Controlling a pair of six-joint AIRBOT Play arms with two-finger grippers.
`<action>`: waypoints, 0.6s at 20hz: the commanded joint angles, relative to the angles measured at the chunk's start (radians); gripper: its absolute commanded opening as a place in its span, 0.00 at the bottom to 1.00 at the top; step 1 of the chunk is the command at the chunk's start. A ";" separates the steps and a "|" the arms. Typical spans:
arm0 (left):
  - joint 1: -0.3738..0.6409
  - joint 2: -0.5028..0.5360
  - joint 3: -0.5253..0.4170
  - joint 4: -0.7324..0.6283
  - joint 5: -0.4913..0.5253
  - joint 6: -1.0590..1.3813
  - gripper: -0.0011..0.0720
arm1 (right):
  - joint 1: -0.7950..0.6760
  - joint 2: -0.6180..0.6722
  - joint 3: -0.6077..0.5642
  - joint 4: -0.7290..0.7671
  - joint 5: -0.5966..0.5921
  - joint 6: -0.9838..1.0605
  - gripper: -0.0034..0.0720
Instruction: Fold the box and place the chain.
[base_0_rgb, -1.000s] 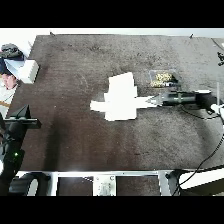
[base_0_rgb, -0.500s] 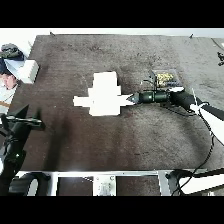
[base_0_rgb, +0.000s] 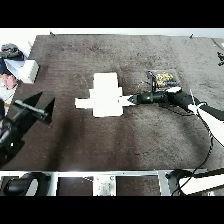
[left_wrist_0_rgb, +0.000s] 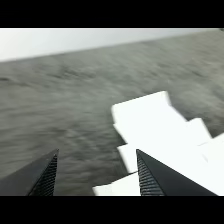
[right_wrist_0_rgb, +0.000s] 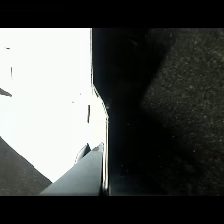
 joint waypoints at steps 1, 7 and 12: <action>0.000 -0.285 0.175 -0.004 -0.196 -0.002 0.73 | 0.000 0.000 -0.001 0.011 0.000 -0.002 0.06; -0.038 -0.820 0.608 0.097 -0.368 -0.027 0.76 | 0.001 -0.012 -0.002 0.038 -0.019 -0.002 0.06; -0.137 -1.195 1.072 0.414 -0.400 -0.349 0.76 | 0.003 -0.006 -0.040 0.198 -0.028 -0.140 0.06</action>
